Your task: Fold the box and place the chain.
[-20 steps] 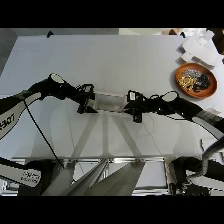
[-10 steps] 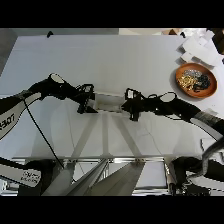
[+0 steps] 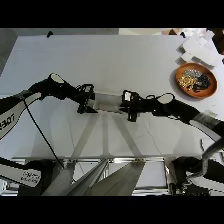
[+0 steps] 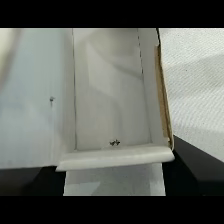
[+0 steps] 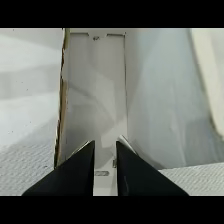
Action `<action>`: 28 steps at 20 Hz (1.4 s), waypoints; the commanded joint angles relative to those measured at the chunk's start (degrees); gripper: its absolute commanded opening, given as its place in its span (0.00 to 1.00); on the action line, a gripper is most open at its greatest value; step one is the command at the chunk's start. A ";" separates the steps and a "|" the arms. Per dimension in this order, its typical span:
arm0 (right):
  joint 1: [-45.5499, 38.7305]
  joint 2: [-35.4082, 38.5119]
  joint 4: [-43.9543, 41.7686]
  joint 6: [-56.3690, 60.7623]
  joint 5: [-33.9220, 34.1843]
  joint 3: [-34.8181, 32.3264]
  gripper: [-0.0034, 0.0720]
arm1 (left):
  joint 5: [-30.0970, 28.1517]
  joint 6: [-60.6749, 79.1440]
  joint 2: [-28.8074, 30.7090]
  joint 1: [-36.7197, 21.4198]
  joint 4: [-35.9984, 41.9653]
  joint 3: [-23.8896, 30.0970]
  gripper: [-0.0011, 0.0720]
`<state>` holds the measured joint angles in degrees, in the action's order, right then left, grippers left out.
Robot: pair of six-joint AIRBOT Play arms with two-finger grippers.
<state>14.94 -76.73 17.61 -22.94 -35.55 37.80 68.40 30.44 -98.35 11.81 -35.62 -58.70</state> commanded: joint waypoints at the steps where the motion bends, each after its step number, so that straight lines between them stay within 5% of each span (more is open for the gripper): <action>1: 0.04 4.22 2.69 0.55 0.39 0.04 0.18 | -0.02 0.00 -0.04 0.00 0.00 0.00 0.30; 5: -0.37 15.28 12.35 9.75 0.42 0.04 0.17 | -0.02 0.00 -0.04 0.00 0.00 0.00 0.30; 7: -2.40 21.33 18.47 22.40 0.44 0.04 0.06 | -0.02 0.00 -0.04 0.00 0.00 0.00 0.30; 10: -8.92 27.98 29.35 47.19 -0.35 0.04 0.06 | -0.02 0.00 -0.04 0.00 0.00 0.00 0.30; 15: -23.80 26.34 41.72 74.27 -13.99 0.02 0.06 | -0.02 0.00 -0.04 0.00 0.00 0.00 0.30; 18: -27.32 20.04 40.44 81.96 -22.62 -0.35 0.05 | -0.02 0.00 -0.04 0.00 0.00 0.00 0.30; 28: -25.83 8.85 16.06 78.09 -18.05 -10.27 0.05 | -0.02 0.00 -0.04 0.00 0.00 0.00 0.30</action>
<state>-11.60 -65.67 41.65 57.21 -54.72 30.61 68.38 30.41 -98.35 11.81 -35.59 -58.70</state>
